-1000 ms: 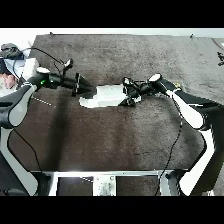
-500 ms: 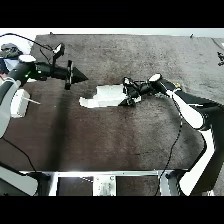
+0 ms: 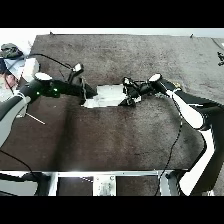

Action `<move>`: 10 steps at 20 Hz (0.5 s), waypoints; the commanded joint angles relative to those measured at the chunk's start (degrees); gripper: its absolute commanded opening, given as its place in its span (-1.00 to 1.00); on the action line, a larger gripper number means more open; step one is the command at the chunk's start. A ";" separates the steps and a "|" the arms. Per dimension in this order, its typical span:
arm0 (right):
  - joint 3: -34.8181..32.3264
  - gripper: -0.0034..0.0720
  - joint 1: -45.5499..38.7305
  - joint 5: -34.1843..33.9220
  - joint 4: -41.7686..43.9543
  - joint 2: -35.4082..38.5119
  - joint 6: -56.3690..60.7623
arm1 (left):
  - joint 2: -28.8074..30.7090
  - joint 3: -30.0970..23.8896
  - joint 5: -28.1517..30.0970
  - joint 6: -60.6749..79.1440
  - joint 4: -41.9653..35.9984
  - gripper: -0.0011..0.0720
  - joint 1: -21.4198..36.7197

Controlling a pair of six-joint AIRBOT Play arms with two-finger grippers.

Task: Fold the box and place the chain.

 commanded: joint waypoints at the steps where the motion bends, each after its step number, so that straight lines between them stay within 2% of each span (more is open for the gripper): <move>1: 0.00 0.51 -0.04 0.02 0.00 -0.02 0.00 | -1.79 -1.11 5.51 -3.37 -2.36 -0.95 -3.96; 3: 0.02 0.51 -0.02 0.00 0.00 -0.02 0.00 | -4.39 2.40 4.90 -5.07 -2.38 -0.95 -4.42; 8: 0.00 0.51 -0.04 0.02 0.00 -0.02 0.00 | -12.85 15.58 5.05 -11.23 -0.39 -0.95 -4.28; 10: 0.00 0.51 -0.04 0.02 0.00 -0.02 0.00 | -15.26 18.43 7.56 -13.60 1.09 -0.95 -4.28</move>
